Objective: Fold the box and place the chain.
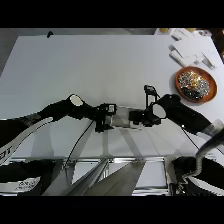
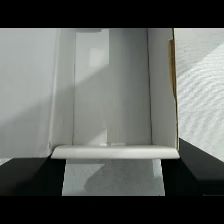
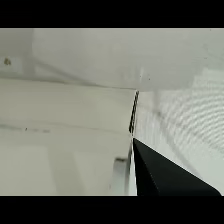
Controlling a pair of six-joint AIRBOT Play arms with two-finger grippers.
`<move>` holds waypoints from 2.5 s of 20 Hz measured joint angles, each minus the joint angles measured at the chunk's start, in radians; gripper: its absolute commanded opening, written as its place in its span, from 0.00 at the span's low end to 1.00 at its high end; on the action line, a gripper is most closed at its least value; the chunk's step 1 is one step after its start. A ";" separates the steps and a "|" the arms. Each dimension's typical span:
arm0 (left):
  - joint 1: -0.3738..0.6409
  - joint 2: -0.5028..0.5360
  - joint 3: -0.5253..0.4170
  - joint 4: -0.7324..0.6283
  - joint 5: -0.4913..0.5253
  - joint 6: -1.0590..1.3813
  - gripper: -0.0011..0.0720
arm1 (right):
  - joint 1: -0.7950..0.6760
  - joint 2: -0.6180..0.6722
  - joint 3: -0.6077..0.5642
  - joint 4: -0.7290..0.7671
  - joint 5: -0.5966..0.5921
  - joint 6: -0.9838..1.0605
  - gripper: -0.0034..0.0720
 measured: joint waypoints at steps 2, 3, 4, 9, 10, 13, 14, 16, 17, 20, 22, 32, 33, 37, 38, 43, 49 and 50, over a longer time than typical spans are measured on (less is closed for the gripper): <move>0.000 0.000 0.000 0.000 0.000 0.000 0.22 | 0.017 -0.018 0.006 -0.032 0.002 0.056 0.53; 0.000 0.000 0.000 0.000 0.000 0.000 0.22 | 0.025 -0.026 0.008 -0.043 0.003 0.076 0.53; 0.000 0.000 0.000 0.000 0.000 0.000 0.22 | 0.032 -0.034 0.010 -0.051 0.004 0.088 0.53; 0.000 0.000 0.000 0.001 0.000 0.001 0.22 | 0.057 -0.075 0.012 -0.071 0.008 0.121 0.51; 0.000 0.000 0.000 0.001 0.000 0.001 0.22 | 0.059 -0.079 0.012 -0.073 0.010 0.124 0.49; 0.000 0.000 0.000 0.001 0.000 0.001 0.22 | 0.062 -0.086 0.012 -0.076 0.013 0.128 0.48; 0.000 0.000 0.000 0.001 0.000 0.001 0.22 | 0.063 -0.087 0.012 -0.078 0.014 0.128 0.40; 0.000 0.000 0.000 0.000 0.000 0.001 0.22 | 0.063 -0.089 0.012 -0.091 0.022 0.128 0.17; 0.000 0.000 0.000 0.000 0.000 0.001 0.22 | 0.063 -0.090 0.012 -0.096 0.026 0.128 0.16; 0.000 0.000 0.000 0.000 0.000 0.000 0.22 | 0.064 -0.090 0.012 -0.099 0.016 0.129 0.38; 0.000 0.000 0.000 0.000 0.000 0.000 0.22 | 0.064 -0.090 0.012 -0.100 0.006 0.129 0.44; 0.000 0.000 0.000 0.000 0.000 0.000 0.22 | 0.064 -0.068 0.012 -0.103 -0.006 0.067 0.60; 0.000 0.000 0.000 0.000 0.000 0.000 0.22 | 0.064 -0.058 0.012 -0.103 -0.006 0.053 0.60; 0.000 0.000 0.000 0.000 0.000 0.000 0.22 | 0.064 -0.029 0.012 -0.099 0.001 0.027 0.38; 0.000 0.000 0.000 0.000 -0.001 0.001 0.22 | 0.064 -0.026 0.012 -0.093 0.007 0.025 0.38; 0.000 0.000 0.000 0.002 -0.001 0.002 0.22 | 0.064 -0.019 0.012 -0.061 0.036 0.000 0.27; 0.000 0.000 0.000 0.004 -0.003 0.001 0.22 | 0.085 -0.051 0.012 -0.029 0.012 0.008 0.11; 0.000 0.000 0.000 0.004 -0.003 0.001 0.22 | 0.091 -0.060 0.013 -0.029 0.012 0.016 0.09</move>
